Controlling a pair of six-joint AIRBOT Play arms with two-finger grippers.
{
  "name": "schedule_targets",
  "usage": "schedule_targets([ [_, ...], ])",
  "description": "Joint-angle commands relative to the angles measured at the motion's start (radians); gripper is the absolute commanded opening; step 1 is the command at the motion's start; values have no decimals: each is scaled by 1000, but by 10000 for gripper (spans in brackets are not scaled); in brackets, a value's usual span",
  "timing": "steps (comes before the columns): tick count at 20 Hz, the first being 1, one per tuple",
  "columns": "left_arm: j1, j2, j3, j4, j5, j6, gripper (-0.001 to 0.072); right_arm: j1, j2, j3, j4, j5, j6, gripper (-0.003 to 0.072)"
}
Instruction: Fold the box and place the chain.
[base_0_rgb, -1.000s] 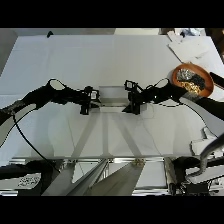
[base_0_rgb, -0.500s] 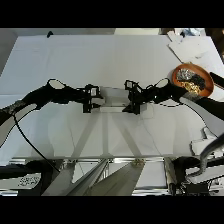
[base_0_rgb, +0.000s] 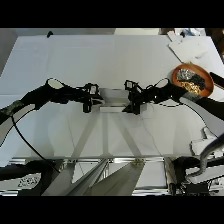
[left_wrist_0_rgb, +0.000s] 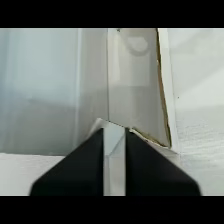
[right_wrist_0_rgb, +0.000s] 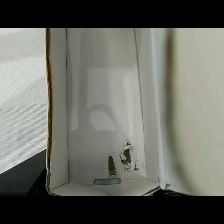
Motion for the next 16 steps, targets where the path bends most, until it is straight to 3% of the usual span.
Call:
schedule_targets([
  [1,30,62,0,5,-38,-60,70,0,0,0,0,-2,0,414],
  [5,173,150,0,5,-142,-308,70,0,0,0,0,-2,0,414],
  [6,219,163,0,8,-164,-404,64,0,0,0,0,-2,0,414],
  [7,264,174,0,23,-171,-538,4,0,0,0,0,-2,0,414],
  [9,320,184,0,119,-156,-829,6,0,0,0,0,-2,0,414],
  [13,299,171,-2,419,-160,-1324,9,0,0,0,0,-2,0,414],
  [16,233,133,-3,469,-164,-1493,9,0,0,0,0,-2,0,414],
])
